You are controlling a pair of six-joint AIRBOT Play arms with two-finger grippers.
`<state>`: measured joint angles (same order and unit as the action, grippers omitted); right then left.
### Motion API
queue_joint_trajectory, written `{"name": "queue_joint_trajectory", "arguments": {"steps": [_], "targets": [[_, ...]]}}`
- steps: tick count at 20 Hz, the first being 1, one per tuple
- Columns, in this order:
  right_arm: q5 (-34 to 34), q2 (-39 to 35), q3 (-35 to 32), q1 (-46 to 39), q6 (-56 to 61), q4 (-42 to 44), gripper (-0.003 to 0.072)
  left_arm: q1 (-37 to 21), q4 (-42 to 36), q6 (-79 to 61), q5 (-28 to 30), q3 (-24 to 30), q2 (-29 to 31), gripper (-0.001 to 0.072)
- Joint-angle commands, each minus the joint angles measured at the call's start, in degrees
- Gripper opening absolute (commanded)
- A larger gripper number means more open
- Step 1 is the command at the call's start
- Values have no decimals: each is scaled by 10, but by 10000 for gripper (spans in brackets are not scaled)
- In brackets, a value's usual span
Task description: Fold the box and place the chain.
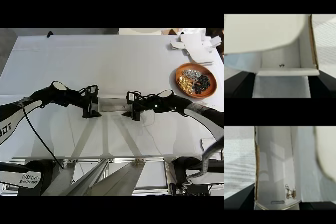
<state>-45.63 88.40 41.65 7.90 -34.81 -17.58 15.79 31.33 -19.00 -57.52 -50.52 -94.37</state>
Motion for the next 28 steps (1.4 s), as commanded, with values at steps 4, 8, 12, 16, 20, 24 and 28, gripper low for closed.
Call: {"name": "queue_joint_trajectory", "arguments": {"steps": [4,8,12,16,20,24,28], "targets": [[0,0,0,0,0,0,387,18,7,4,13,0,-1,697],[0,0,0,0,0,0,387,23,19,4,12,0,-1,598],[0,0,0,0,0,0,387,23,19,4,11,0,-1,288],[0,0,0,0,0,0,387,23,19,4,12,0,-1,274],[0,0,0,0,0,0,387,23,19,4,12,0,-1,274],[0,0,0,0,0,0,387,23,19,4,12,0,-1,274],[0,0,0,0,0,0,387,23,19,4,12,0,-1,274]]}}
